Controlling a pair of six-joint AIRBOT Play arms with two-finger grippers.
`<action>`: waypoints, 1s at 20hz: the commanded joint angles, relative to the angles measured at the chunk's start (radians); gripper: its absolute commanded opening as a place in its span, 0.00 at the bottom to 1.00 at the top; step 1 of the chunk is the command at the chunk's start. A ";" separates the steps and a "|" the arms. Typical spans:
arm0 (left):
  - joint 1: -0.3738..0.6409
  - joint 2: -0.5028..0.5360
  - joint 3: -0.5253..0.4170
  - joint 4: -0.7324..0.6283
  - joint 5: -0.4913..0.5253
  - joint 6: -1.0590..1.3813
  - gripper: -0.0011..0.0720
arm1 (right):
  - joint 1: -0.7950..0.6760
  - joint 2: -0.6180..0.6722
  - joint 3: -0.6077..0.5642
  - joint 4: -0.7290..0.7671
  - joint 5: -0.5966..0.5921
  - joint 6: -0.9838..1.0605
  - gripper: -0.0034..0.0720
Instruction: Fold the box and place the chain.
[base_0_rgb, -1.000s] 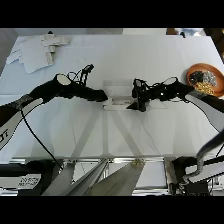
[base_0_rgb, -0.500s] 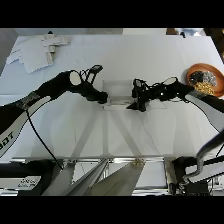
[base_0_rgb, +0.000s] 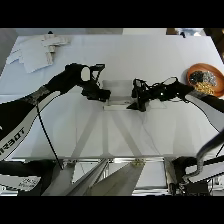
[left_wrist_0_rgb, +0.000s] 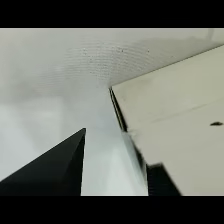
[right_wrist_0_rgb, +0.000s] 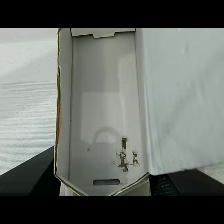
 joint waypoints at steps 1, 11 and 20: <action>-0.035 -0.029 0.052 0.048 -0.080 -0.146 0.48 | 0.000 0.000 0.000 0.000 -0.002 0.000 0.65; -0.125 -0.052 0.114 0.172 -0.095 -0.394 0.48 | 0.000 0.000 0.000 0.000 -0.002 0.000 0.65; -0.131 -0.103 0.118 0.149 -0.073 -0.456 0.29 | 0.000 0.000 0.000 0.000 -0.002 0.000 0.65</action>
